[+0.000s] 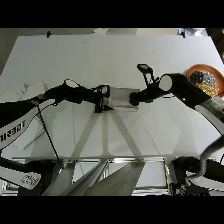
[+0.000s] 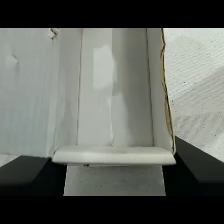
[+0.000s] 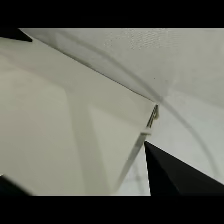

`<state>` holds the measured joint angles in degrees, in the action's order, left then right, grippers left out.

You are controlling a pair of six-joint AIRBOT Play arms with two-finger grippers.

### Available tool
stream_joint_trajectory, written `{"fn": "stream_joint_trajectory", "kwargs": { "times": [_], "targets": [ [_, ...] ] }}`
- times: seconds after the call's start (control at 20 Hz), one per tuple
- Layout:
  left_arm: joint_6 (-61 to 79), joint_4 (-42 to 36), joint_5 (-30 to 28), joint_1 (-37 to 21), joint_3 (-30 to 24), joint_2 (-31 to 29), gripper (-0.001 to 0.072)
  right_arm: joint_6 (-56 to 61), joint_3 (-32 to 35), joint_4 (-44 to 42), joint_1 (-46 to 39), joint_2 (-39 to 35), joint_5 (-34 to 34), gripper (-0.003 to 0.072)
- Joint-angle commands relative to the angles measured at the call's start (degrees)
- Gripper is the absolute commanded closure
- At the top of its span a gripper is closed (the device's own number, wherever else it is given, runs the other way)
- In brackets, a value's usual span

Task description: Fold the box and place the chain.

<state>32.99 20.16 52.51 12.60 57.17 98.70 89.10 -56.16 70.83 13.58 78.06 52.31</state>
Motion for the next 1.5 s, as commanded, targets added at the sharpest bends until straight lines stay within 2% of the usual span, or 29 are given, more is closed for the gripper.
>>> {"fn": "stream_joint_trajectory", "kwargs": {
  "times": [0.0, 0.2, 0.5, 0.7, 0.8, 0.85, 1.0, 1.05, 1.1, 1.15, 1.45],
  "targets": [
    [0.00, 0.02, 0.00, 0.00, 0.04, -0.04, 0.0554, 5.60, 0.00, 2.89, 0.98, 1.73, -1.57, 0.0171],
    [0.00, 0.00, 0.00, 0.00, 0.04, -0.04, 0.0554, 9.42, 0.00, 4.76, 0.98, 2.19, -4.04, 0.0188],
    [-0.02, 0.02, 0.00, 0.00, 0.04, -0.04, 0.0554, 15.82, 0.00, 7.32, 1.01, 5.01, -1.97, 0.0213],
    [-0.02, 0.02, 0.00, 0.00, 0.04, -0.04, 0.0554, 16.13, 0.00, 7.02, 1.81, 6.78, -1.84, 0.0310],
    [-0.02, 0.02, 0.00, 0.00, 0.04, -0.04, 0.0554, 16.13, 0.00, 7.15, 2.80, 7.41, -2.97, 0.0533],
    [-0.02, 0.00, 0.00, 0.00, 0.04, -0.04, 0.0554, 16.22, 0.00, 7.15, 3.21, 7.54, -3.85, 0.0677],
    [-0.02, 0.00, 0.00, 0.00, 0.04, -0.04, 0.0554, 18.88, 0.00, 7.65, 3.48, 7.56, -5.01, 0.0677],
    [0.00, 0.02, 0.00, 0.00, 0.04, -0.04, 0.0554, 18.88, -0.02, 7.63, 3.48, 7.54, -5.11, 0.0640],
    [0.00, 0.00, 0.02, 0.00, 0.04, -0.04, 0.0554, 18.88, -0.02, 7.23, 3.48, 7.54, -5.27, 0.0470],
    [0.00, 0.00, 0.00, 0.00, 0.04, -0.04, 0.0554, 18.88, -0.02, 6.88, 3.48, 7.54, -5.27, 0.0371],
    [0.00, -0.02, 0.02, 0.00, 0.04, -0.04, 0.0554, 18.88, -0.04, 7.23, 3.30, 3.74, -2.16, 0.0367]
  ]
}}
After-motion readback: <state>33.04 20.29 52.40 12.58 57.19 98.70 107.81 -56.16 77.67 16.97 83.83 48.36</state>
